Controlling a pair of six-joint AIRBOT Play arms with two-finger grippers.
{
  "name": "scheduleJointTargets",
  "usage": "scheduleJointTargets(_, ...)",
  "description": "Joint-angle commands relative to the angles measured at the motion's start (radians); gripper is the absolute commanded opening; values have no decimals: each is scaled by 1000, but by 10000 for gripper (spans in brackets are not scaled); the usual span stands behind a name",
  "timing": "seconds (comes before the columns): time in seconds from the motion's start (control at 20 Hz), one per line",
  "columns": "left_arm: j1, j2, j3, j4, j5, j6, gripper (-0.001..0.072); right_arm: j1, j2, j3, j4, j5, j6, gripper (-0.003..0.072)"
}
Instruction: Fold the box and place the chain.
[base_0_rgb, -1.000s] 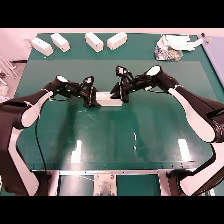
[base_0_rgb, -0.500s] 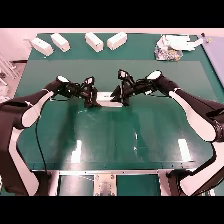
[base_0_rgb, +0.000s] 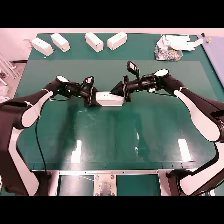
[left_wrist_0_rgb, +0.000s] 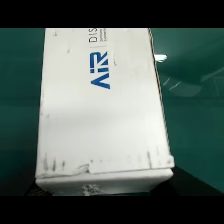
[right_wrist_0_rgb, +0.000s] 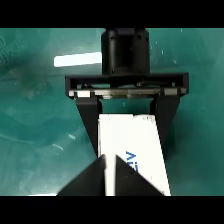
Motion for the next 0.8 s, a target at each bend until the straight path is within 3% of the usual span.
scheduleJointTargets(0.0, -1, 1, 0, 2, -2, 2, 534, 3, -17, 0, 21, 10, 4, 5)
scheduleJointTargets(0.75, -1, 1, 0, 2, -2, 1, 534, 16, -102, 1, -59, -9, 108, 2)
